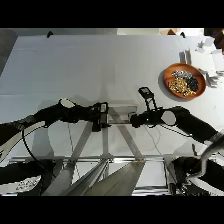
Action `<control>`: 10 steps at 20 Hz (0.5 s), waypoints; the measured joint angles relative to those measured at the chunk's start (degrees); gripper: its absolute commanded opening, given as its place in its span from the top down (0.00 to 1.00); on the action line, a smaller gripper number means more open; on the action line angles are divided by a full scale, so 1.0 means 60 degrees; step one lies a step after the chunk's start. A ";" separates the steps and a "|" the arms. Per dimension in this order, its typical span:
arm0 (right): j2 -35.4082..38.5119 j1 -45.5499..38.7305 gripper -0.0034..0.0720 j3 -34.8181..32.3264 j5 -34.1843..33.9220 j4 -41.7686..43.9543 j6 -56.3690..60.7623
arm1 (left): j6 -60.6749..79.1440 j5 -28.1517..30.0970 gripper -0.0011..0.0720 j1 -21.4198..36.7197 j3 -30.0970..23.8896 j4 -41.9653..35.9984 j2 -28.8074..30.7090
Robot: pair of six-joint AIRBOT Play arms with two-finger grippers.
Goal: Fold the box and place the chain.
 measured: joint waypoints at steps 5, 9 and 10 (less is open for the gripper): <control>-0.0058 0.0175 0.31 0.0321 0.0175 -0.1785 0.2466 | -0.0033 0.0026 0.69 0.0000 0.0004 -0.0025 0.0000; -0.0197 0.0208 0.31 0.0386 0.0259 -0.2455 0.3807 | -0.0029 0.0029 0.69 0.0000 0.0004 -0.0025 0.0000; -0.0266 0.0211 0.31 0.0401 0.0266 -0.2554 0.4011 | -0.0025 0.0026 0.69 0.0000 0.0004 -0.0025 0.0000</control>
